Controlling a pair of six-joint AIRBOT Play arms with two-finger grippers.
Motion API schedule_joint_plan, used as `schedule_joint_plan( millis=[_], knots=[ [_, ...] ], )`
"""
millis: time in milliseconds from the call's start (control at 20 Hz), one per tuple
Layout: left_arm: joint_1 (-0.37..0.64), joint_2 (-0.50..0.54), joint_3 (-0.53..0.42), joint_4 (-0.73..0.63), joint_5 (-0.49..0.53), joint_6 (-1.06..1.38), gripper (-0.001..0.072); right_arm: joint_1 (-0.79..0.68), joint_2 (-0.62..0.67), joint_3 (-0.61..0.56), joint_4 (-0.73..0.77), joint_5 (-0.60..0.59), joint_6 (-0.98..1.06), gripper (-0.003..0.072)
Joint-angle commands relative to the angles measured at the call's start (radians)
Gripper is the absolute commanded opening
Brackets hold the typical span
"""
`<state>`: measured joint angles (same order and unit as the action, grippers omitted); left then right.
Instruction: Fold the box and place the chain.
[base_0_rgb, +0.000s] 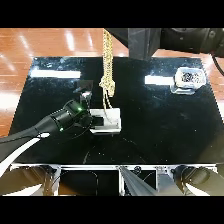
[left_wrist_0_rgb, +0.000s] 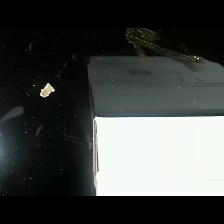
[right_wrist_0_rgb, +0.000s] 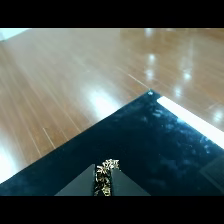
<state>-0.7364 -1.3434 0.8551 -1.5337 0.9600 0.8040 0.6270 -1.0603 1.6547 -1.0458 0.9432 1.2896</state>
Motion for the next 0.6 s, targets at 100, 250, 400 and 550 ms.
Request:
schedule_joint_plan(
  millis=[100,250,400,550],
  knots=[
    [0.000,0.000,0.000,0.003,0.001,0.000,0.0023,0.003,0.039,0.002,0.033,-0.004,-0.003,0.0020],
    [0.000,0.000,0.000,0.003,0.002,0.000,0.0023,0.044,0.059,0.002,0.034,0.006,-0.002,0.0020],
    [0.000,0.000,0.000,0.003,0.002,0.000,0.0023,0.092,0.059,0.001,0.032,0.021,-0.002,0.0020],
    [0.000,0.000,0.000,0.003,0.001,0.000,0.0023,0.092,0.058,0.001,-0.006,0.024,0.013,0.0020]
  ],
)
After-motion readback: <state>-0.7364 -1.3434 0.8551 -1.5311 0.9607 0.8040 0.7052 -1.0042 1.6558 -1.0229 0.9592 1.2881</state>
